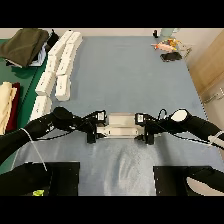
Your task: Fold the box.
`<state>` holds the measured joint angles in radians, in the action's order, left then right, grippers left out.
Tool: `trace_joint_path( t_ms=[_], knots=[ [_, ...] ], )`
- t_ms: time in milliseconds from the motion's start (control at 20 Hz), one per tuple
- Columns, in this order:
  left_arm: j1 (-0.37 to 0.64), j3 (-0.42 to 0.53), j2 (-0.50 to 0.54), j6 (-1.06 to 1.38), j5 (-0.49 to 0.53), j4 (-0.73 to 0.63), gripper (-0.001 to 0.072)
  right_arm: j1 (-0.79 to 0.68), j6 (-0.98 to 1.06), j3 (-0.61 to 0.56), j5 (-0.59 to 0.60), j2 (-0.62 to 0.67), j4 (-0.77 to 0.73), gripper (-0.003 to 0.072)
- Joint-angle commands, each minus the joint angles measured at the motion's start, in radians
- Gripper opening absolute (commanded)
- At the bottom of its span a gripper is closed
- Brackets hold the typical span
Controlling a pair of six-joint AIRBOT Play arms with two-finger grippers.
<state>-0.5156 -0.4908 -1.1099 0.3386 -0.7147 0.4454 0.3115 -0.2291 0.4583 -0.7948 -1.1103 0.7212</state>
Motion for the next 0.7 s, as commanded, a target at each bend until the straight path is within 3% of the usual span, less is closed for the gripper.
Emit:
trace_joint_path(
  t_ms=[0, 50, 650],
  knots=[
    [-0.015, -0.022, -0.042, 0.017, 0.014, -0.026, 0.0237, 0.000, 0.000, 0.000, 0.000, 0.000, 0.000, 0.0475],
    [-0.022, -0.028, -0.044, 0.021, 0.024, -0.027, 0.0170, 0.000, 0.000, 0.000, 0.000, 0.000, 0.000, 0.0475],
    [-0.066, -0.034, -0.069, 0.050, 0.050, -0.140, 0.0164, 0.000, 0.000, 0.000, 0.000, 0.000, 0.000, 0.0474]
  ],
)
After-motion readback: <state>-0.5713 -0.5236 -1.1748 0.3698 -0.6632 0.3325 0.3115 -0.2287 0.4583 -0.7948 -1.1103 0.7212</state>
